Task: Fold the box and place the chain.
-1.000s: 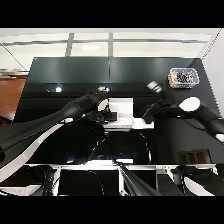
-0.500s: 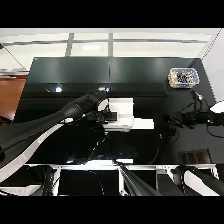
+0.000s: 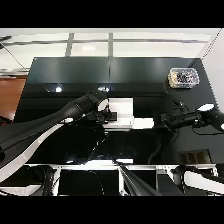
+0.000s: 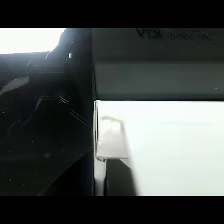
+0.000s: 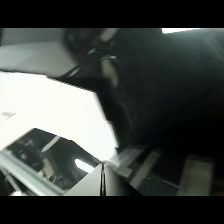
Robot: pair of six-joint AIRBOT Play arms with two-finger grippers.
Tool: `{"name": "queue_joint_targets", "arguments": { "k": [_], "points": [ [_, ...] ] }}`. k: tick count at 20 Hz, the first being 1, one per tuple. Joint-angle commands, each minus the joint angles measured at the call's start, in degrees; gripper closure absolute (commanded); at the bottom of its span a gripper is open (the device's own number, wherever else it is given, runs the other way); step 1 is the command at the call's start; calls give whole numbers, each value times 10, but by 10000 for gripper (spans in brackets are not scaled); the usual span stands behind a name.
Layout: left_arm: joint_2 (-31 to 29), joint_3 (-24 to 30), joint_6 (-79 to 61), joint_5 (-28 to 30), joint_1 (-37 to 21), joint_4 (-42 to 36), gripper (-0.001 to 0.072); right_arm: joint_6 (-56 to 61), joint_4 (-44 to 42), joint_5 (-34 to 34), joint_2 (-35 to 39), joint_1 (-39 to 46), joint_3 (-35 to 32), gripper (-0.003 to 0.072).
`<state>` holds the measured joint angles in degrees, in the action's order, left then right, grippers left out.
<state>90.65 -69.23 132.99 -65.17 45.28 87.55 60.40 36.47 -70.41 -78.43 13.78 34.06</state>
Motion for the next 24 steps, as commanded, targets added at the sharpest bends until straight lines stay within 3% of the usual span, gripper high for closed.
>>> {"name": "queue_joint_targets", "arguments": {
  "k": [1, 5, 7, 10, 14, 24],
  "points": [
    [0, 0, -1, 0, 0, 0, 684, -78, -88, -24, -10, -17, 0, 671],
    [0, 0, -1, 0, 0, 0, 684, -128, -147, -54, -10, -16, 10, 671],
    [0, 0, -1, 0, 0, 0, 684, -114, -93, -46, -7, -5, 42, 672],
    [0, 0, -1, 0, 0, 0, 684, 5, 48, 14, 10, 44, 84, 672],
    [0, 0, -1, 0, -1, 0, 684, 73, 146, 42, 3, 90, 64, 672],
    [0, 0, -1, 2, 0, 0, 684, -80, -59, 10, -71, -41, 59, 671]
  ]
}}
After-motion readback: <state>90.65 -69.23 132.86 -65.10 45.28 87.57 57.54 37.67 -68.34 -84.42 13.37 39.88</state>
